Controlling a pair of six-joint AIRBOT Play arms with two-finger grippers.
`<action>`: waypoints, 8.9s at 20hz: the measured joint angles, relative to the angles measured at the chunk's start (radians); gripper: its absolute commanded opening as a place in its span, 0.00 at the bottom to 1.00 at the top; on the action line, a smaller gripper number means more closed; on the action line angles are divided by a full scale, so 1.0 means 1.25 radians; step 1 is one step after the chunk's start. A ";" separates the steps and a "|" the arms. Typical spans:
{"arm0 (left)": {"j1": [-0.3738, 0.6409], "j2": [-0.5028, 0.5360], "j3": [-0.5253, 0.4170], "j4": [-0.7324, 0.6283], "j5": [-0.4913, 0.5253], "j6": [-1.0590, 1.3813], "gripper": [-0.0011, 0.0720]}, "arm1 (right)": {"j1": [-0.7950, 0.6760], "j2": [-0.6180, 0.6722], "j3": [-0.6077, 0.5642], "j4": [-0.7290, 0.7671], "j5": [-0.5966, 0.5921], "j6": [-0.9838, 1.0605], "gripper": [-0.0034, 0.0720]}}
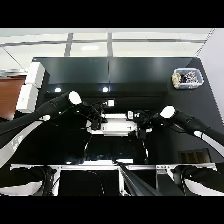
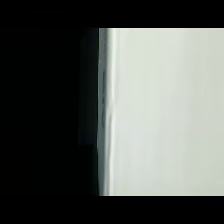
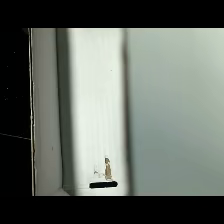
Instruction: Fold the box and place the chain.
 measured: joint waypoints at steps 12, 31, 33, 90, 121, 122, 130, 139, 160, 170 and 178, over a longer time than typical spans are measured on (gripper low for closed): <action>0.000 0.000 0.000 0.000 0.000 0.000 0.05 | -0.008 0.000 0.000 -0.005 0.013 0.000 0.74; 0.073 0.253 -0.001 0.208 -0.158 -0.486 0.05 | -0.008 0.000 0.000 -0.005 0.014 0.000 0.31; 0.077 0.267 -0.011 0.136 -0.181 -0.549 0.05 | -0.008 0.000 0.000 -0.005 0.014 0.000 0.31; 0.020 0.219 -0.170 0.062 0.030 0.015 0.76 | -0.008 0.000 0.000 -0.004 0.013 0.000 0.31; -0.069 0.143 -0.170 -0.130 0.127 -0.055 0.47 | -0.008 0.000 0.000 -0.005 0.013 0.000 0.31; -0.069 0.142 -0.170 -0.134 0.126 -0.058 0.59 | -0.008 0.000 0.000 -0.005 0.013 0.000 0.31; -0.055 0.144 -0.170 -0.126 0.096 -0.090 0.05 | -0.008 0.000 0.000 -0.004 0.013 0.001 0.31; 0.199 0.264 -0.161 0.020 -0.065 -0.479 0.05 | -0.008 0.000 0.000 -0.004 0.013 0.001 0.31; 0.341 0.106 -0.284 -0.171 -0.107 -0.895 0.05 | -0.008 0.000 0.000 -0.005 0.013 0.000 0.31; 0.303 0.071 -0.285 -0.323 -0.131 -0.722 0.10 | -0.008 0.000 0.000 -0.005 0.013 0.000 0.31; 0.305 0.070 -0.280 -0.361 -0.183 -0.657 0.89 | -0.008 0.000 0.000 -0.005 0.013 0.000 0.31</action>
